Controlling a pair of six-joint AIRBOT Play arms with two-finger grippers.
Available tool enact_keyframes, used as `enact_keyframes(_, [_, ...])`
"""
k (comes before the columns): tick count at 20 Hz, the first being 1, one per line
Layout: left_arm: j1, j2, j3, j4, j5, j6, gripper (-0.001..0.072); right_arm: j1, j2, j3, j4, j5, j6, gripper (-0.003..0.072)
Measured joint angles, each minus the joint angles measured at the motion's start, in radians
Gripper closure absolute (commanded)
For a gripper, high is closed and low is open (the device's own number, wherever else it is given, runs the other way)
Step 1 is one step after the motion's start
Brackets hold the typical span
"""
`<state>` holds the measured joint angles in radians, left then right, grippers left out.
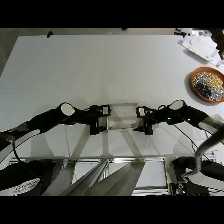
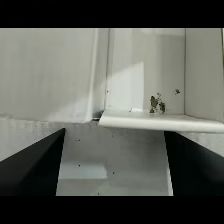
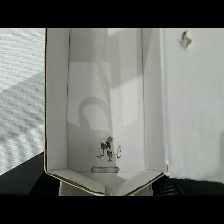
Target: Fold the box and place the chain.
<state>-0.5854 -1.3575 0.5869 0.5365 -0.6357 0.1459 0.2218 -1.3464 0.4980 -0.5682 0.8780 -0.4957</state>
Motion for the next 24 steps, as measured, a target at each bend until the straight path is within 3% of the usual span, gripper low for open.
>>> enact_keyframes(11, [0.000,-0.023,-0.001,-0.061,-0.021,0.146,0.0004,0.000,0.000,0.000,-0.001,0.000,0.000,0.0280])
enact_keyframes(19, [0.083,0.011,-0.002,-0.050,-0.103,0.166,0.0004,0.000,0.000,0.000,0.000,0.000,0.001,0.0280])
enact_keyframes(24, [0.070,0.019,-0.002,-0.051,-0.154,0.169,0.0004,0.000,0.000,0.000,0.000,0.000,0.001,0.0280])
